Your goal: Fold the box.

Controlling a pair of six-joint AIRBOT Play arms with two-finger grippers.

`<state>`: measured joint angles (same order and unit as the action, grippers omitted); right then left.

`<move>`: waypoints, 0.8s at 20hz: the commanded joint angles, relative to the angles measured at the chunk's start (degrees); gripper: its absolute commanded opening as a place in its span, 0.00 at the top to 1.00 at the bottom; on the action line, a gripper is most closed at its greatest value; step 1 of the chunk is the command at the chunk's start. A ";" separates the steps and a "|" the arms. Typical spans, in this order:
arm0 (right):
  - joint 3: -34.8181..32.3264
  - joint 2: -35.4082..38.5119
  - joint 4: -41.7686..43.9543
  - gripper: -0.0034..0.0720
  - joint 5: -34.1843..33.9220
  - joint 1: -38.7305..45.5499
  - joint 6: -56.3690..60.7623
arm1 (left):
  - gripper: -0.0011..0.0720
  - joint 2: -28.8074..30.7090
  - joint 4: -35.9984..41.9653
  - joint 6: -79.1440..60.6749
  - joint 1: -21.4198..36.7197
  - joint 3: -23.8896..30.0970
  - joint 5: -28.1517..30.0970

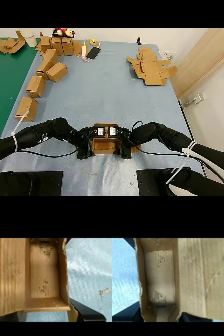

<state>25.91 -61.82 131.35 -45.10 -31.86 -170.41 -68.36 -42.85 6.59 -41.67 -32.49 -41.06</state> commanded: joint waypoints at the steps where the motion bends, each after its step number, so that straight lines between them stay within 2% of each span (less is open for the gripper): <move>1: -0.02 0.00 0.00 0.36 0.00 0.02 0.00 | 0.06 1.33 1.57 -1.22 0.94 1.09 -0.42; 7: -0.02 0.00 0.00 0.36 0.00 0.02 0.00 | 0.06 2.54 3.67 -3.23 2.47 2.14 -0.46; 11: -0.02 0.00 0.00 0.36 0.00 0.00 0.00 | 0.05 2.51 9.11 -8.94 2.47 3.13 -0.17; 16: -0.02 0.00 0.00 0.36 0.00 0.02 0.00 | 0.05 2.75 12.13 -10.45 2.51 3.48 0.24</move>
<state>25.91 -61.82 131.31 -45.10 -31.88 -170.45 -65.73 -33.54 -2.26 -39.27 -29.21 -40.97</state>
